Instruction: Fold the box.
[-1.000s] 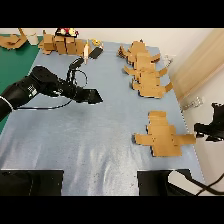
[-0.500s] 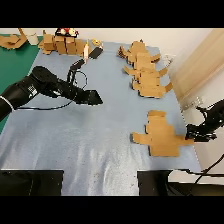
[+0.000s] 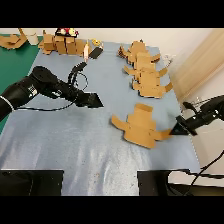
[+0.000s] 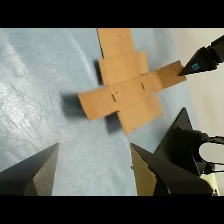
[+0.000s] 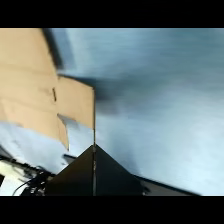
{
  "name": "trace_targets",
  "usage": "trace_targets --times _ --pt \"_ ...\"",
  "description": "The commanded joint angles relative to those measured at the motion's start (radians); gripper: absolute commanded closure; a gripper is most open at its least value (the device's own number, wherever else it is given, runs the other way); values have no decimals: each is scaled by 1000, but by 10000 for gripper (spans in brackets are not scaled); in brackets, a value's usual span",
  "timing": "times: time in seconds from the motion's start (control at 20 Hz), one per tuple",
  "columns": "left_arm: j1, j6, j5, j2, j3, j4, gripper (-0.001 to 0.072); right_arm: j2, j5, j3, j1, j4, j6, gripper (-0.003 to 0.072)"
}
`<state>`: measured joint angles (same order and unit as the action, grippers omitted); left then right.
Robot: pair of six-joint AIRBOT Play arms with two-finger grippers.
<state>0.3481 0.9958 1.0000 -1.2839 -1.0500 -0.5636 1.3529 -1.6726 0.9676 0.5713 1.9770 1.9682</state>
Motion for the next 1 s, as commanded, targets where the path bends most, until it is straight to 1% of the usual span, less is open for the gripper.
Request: trace_targets --times 0.0,0.2,0.3,0.4,0.45,0.5,0.55,0.7,0.85,0.95 --pt "-1 23 21 0 0 -3 62 -37 56 -43 -126 142 -42 685" --pt "-20 24 52 0 0 -21 62 -56 286 -128 -374 143 -43 685" --pt "-69 45 111 0 0 -24 62 -58 401 -136 -476 141 -50 686" --pt "-141 45 196 0 0 -23 62 -72 472 -136 -555 140 -50 684" --pt "-174 46 231 0 0 -21 62 -75 479 -136 -581 142 -50 650" --pt "-203 45 255 0 0 -19 61 -74 485 -137 -606 139 -54 430" --pt "-224 45 268 0 0 -19 62 -74 500 -140 -626 140 -62 318" --pt "-245 45 274 0 0 -19 62 -74 570 -140 -648 140 -74 323" --pt "-242 44 274 0 0 -19 61 -62 558 -140 -648 132 -76 331" --pt "-242 45 275 0 0 -19 61 -40 547 -146 -649 138 -76 406"
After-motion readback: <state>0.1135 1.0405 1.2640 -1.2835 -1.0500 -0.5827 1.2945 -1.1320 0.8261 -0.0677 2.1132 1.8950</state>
